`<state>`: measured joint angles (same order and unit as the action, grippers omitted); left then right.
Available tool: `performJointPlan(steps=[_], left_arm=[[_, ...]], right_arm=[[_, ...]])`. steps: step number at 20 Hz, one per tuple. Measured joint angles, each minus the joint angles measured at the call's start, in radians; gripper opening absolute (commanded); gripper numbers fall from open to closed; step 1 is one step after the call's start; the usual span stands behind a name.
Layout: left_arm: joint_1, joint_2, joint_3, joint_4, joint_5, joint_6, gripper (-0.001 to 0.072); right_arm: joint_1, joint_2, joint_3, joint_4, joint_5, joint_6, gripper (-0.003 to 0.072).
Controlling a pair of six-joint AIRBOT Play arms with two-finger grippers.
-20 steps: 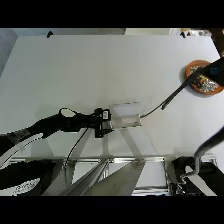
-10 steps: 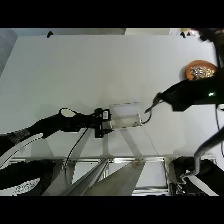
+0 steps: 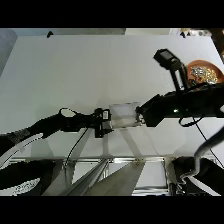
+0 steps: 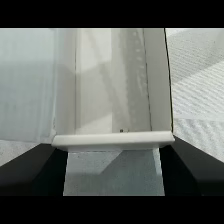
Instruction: Fold the box and place the chain.
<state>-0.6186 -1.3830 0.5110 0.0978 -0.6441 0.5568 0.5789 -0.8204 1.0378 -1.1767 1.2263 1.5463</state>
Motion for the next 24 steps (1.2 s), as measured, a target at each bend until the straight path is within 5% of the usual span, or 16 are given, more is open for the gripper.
performJointPlan(steps=[13, 20, 23, 24], left_arm=[[0.0, 0.0, 0.0, 0.0, 0.0, 0.0, 0.0136], [0.0, 0.0, 0.0, 0.0, 0.0, 0.0, 0.0136], [0.0, 0.0, 0.0, 0.0, 0.0, 0.0, 0.0136], [0.0, 0.0, 0.0, 0.0, 0.0, 0.0, 0.0136]], right_arm=[[0.08, -0.018, -0.341, -0.004, -0.317, -0.001, 0.0016], [0.082, -0.137, -0.396, -0.003, -0.42, -0.013, 0.0019], [0.082, -0.186, -0.401, -0.002, -0.438, -0.013, 0.0198], [0.082, -0.195, -0.401, -0.002, -0.444, -0.013, 0.02]])
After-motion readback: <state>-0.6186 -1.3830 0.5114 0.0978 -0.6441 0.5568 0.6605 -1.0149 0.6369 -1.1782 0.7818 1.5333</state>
